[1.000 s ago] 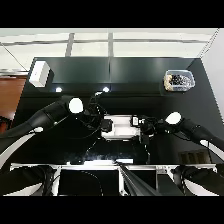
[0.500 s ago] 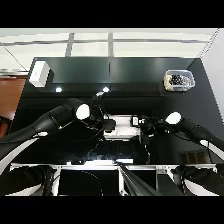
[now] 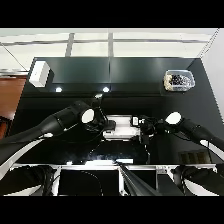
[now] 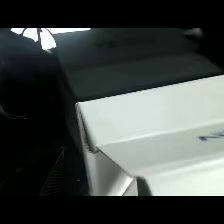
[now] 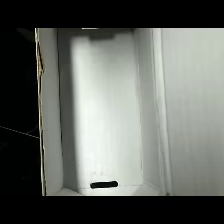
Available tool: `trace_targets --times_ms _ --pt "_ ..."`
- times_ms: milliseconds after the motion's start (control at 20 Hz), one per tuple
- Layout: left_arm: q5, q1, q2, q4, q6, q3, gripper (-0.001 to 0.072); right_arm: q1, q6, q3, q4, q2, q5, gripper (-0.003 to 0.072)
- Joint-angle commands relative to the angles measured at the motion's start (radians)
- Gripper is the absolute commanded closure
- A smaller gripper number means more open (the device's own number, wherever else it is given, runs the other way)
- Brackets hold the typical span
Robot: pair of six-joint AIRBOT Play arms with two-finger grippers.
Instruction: Fold the box and place the chain.
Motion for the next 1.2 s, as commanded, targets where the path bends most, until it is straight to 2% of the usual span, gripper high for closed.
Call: trace_targets --times_ms 0,150,200,250,300,350,600,1050,1100,1150 --pt "-0.085 -0.042 -0.045 0.108 -0.097 0.045 0.0227 0.0 0.0 0.0 0.0 0.0 0.0 0.0506" --pt "-0.138 -0.066 -0.082 0.134 -0.126 0.101 0.0228 0.0 0.0 0.0 0.0 0.0 0.0 0.0506" --pt "-0.15 -0.066 -0.095 0.132 -0.135 0.118 0.0271 0.0 0.0 0.0 0.0 0.0 0.0 0.0506" --pt "-0.156 -0.066 -0.106 0.132 -0.135 0.134 0.0369 0.0 0.0 0.0 0.0 0.0 0.0 0.0506" --pt "-0.167 -0.066 -0.119 0.133 -0.135 0.151 0.0423 0.0 0.0 0.0 0.0 0.0 0.0 0.0506" --pt "-0.18 -0.066 -0.129 0.132 -0.135 0.166 0.0433 0.0 0.0 0.0 0.0 0.0 0.0 0.0506" --pt "-0.204 -0.096 -0.149 0.197 -0.227 0.188 0.0434 0.0 0.0 0.0 0.0 0.0 0.0 0.0506" --pt "-0.203 -0.102 -0.197 0.191 -0.24 0.203 0.0438 0.0 0.0 0.0 0.0 0.0 0.0 0.0506" --pt "-0.203 -0.101 -0.201 0.19 -0.24 0.21 0.0533 0.0 0.0 0.0 0.0 0.0 0.0 0.0506" --pt "-0.203 -0.101 -0.205 0.185 -0.239 0.217 0.0598 0.0 0.0 0.0 0.0 0.0 0.0 0.0506"
